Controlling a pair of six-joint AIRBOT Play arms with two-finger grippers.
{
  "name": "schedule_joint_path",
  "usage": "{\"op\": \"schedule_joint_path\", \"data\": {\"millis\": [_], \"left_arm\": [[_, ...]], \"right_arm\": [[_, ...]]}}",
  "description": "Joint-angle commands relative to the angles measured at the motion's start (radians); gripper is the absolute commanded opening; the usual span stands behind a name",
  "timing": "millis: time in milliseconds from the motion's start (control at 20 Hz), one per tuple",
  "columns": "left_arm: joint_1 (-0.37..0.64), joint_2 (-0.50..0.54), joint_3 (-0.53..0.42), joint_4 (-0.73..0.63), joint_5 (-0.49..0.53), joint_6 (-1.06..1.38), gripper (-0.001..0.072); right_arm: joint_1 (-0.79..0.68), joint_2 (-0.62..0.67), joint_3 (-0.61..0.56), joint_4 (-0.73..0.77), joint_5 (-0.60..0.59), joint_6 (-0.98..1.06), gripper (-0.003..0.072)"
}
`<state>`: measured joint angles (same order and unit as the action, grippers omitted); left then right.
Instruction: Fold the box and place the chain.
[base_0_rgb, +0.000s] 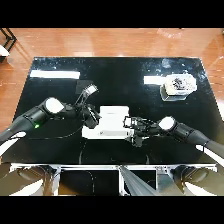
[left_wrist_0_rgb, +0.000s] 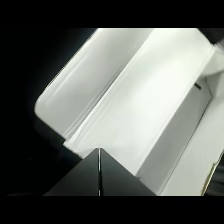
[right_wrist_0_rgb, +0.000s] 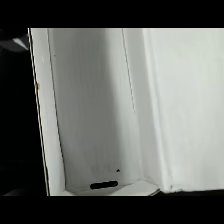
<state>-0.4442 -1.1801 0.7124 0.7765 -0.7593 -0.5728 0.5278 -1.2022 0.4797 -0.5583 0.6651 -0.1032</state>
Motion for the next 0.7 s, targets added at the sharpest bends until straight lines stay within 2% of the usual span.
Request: {"op": "schedule_joint_path", "data": {"millis": [0, 50, 100, 200, 250, 300, 350, 400, 500, 650], "left_arm": [[0.0, 0.085, 0.016, 0.173, -0.076, -0.038, 0.0024], [0.0, 0.122, 0.015, 0.214, -0.112, -0.038, 0.0024], [0.0, 0.159, 0.012, 0.251, -0.142, -0.038, 0.0028], [0.0, 0.223, 0.001, 0.309, -0.182, -0.038, 0.0124], [0.0, 0.25, -0.011, 0.327, -0.202, -0.038, 0.0232], [0.0, 0.269, -0.029, 0.339, -0.216, -0.038, 0.0401], [0.0, 0.275, -0.052, 0.342, -0.219, -0.038, 0.0611], [0.0, 0.275, -0.081, 0.342, -0.216, -0.035, 0.0642], [-0.002, 0.265, -0.136, 0.34, -0.19, -0.002, 0.0643], [-0.014, 0.237, -0.183, 0.3, -0.08, 0.079, 0.0642]], "right_arm": [[0.0, 0.0, 0.0, 0.0, 0.0, 0.0, 0.0493], [0.0, 0.0, 0.0, 0.0, 0.0, 0.0, 0.0384], [0.0, 0.0, 0.0, 0.0, 0.0, 0.0, 0.0362], [0.0, 0.0, 0.0, 0.0, 0.0, 0.0, 0.0362], [0.0, 0.0, 0.0, 0.0, 0.0, 0.0, 0.0362], [0.0, 0.0, 0.0, 0.0, 0.0, 0.0, 0.0362], [0.0, 0.0, 0.0, 0.0, 0.0, 0.0, 0.0362], [0.0, 0.0, 0.0, 0.0, 0.0, 0.0, 0.0362], [0.0, 0.0, 0.0, 0.0, 0.0, 0.0, 0.0362], [0.0, 0.0, 0.0, 0.0, 0.0, 0.0, 0.0362]]}}
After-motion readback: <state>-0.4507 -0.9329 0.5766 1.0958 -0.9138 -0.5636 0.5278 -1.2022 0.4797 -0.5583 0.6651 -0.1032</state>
